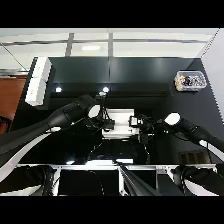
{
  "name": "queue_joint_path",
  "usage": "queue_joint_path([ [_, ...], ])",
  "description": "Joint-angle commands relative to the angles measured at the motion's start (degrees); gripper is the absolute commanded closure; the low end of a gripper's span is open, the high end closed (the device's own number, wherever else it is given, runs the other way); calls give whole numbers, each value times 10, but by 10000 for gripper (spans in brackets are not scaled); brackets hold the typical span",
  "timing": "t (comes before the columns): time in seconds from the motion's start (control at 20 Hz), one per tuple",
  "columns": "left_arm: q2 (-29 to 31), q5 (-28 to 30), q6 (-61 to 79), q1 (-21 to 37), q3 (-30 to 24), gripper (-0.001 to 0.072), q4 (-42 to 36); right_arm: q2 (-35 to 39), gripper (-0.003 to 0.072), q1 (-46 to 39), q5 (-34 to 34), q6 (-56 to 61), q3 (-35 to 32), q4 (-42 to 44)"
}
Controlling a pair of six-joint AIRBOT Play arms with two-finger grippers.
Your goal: Fold the box and place the chain.
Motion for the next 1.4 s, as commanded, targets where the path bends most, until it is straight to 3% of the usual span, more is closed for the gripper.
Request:
queue_joint_path([
  [0.0, -17, -10, -34, -18, 3, 170, 17, 0, 507, 0, 0, 0, 0, 0],
  [0.15, -29, -10, -34, -17, 3, 172, 4, 0, 507, 0, 0, 0, 0, 0],
  [0.25, -29, -8, -37, -17, 5, 226, 0, 0, 507, 0, 0, 0, 0, 0],
  [0.45, -29, -3, -73, -17, 15, 227, -3, 0, 507, 0, 0, 0, 0, 0],
  [0.55, -30, 0, -90, -17, 20, 455, -4, 0, 507, 0, 0, 0, 0, 0],
  [0.7, -32, 9, -90, -18, 20, 514, -22, 0, 508, 0, 0, 0, 0, 0],
  [0.8, -35, 8, -89, -20, 20, 687, -19, 0, 507, 0, 0, 0, 0, 0],
  [1.0, -35, 9, -89, -24, 20, 686, -15, 0, 507, 0, 0, 0, 0, 0],
  [1.05, -35, 9, -89, -24, 20, 658, -15, 0, 507, 0, 0, 0, 0, 0],
  [1.15, -35, 10, -78, -24, 20, 334, -15, 0, 507, 0, 0, 0, 0, 0],
  [1.2, -35, 9, -78, -24, 20, 229, -15, 0, 507, 0, 0, 0, 0, 0],
  [1.25, -35, 9, -78, -24, 20, 205, -15, 0, 507, 0, 0, 0, 0, 0],
  [1.35, -35, 8, -78, -24, 20, 229, -13, 0, 507, 0, 0, 0, 0, 0],
])
